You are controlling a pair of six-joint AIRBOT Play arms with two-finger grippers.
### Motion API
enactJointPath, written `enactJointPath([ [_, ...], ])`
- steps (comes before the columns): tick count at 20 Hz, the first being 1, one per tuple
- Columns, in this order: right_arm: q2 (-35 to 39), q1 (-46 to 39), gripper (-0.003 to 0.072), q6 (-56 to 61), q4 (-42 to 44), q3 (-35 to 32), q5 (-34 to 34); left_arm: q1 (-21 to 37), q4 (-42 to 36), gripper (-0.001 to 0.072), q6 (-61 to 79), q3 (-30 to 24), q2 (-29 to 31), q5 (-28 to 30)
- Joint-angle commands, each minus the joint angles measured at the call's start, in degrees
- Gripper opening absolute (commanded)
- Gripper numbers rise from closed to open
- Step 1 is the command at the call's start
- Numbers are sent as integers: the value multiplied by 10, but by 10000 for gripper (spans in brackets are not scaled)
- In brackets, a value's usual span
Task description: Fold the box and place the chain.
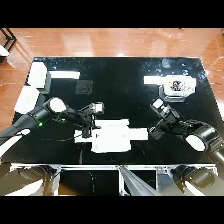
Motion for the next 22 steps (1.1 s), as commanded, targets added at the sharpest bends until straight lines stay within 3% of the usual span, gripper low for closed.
enactJointPath([
  [1, 0, 0, 702, -108, 98, -17, -4, 35, -127, 19, 120, -41, 0, 17],
  [5, 0, 0, 702, -229, 199, -38, -22, 35, -126, 19, 134, -54, 0, 55],
  [22, -22, 2, 702, -497, 300, -85, -24, 17, -97, 21, 118, -25, -40, 42],
])
